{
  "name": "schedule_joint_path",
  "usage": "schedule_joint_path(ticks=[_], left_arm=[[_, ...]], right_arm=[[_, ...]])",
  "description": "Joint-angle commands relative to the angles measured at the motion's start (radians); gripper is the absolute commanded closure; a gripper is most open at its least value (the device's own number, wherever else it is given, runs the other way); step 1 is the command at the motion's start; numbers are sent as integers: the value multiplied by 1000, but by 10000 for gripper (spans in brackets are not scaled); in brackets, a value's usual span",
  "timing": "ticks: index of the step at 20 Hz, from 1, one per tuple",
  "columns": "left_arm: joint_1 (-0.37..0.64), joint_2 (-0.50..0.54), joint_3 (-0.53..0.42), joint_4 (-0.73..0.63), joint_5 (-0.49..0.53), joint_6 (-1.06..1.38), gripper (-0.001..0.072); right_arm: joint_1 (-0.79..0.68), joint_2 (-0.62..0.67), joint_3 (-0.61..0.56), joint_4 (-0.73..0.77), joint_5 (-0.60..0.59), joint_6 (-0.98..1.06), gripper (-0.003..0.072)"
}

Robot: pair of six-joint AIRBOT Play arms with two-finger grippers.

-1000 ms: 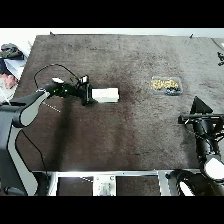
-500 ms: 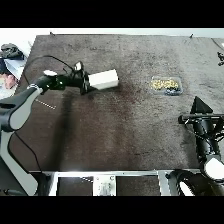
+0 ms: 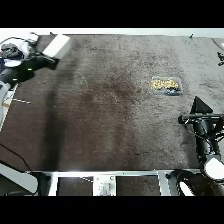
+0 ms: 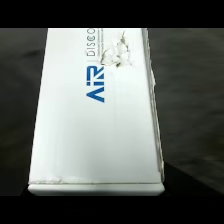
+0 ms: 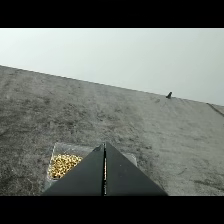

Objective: Fold the box and place the chain.

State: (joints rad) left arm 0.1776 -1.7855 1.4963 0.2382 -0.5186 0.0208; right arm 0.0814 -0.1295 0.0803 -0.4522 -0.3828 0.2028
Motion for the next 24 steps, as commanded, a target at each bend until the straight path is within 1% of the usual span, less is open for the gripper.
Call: schedule_joint_path(ticks=[1,3,5,6,7,9,11,12,14,18,21,22,23,24], left_arm=[[134,6,1,154,98,-298,701],[191,-11,11,269,58,-400,701],[232,-72,83,366,-27,-503,701],[240,-108,128,423,-50,-550,701],[240,-135,159,480,-37,-575,701],[240,-180,196,526,-23,-619,701],[245,-225,212,540,-35,-678,701],[247,-246,219,549,-54,-674,701],[247,-275,220,572,-52,-671,701],[247,-322,250,572,-67,-664,701],[247,-336,255,602,-39,-646,697],[247,-336,256,620,-39,-637,673],[247,-336,261,628,-41,-617,331],[247,-335,265,627,-30,-615,123]], right_arm=[[0,0,-1,0,0,0,703],[0,0,-1,0,0,0,703],[0,0,-1,0,0,0,703],[0,0,-1,0,0,0,703],[0,0,-1,0,0,0,704],[0,0,-1,0,-2,0,703],[0,0,-1,0,-2,0,703],[0,0,-1,0,-3,0,703],[0,0,-1,0,-3,0,703],[0,0,-1,0,-3,0,704],[0,0,-1,0,-3,0,703],[0,0,-1,0,-3,0,703],[0,0,-1,0,-3,0,704],[0,0,-1,0,-3,0,704]])
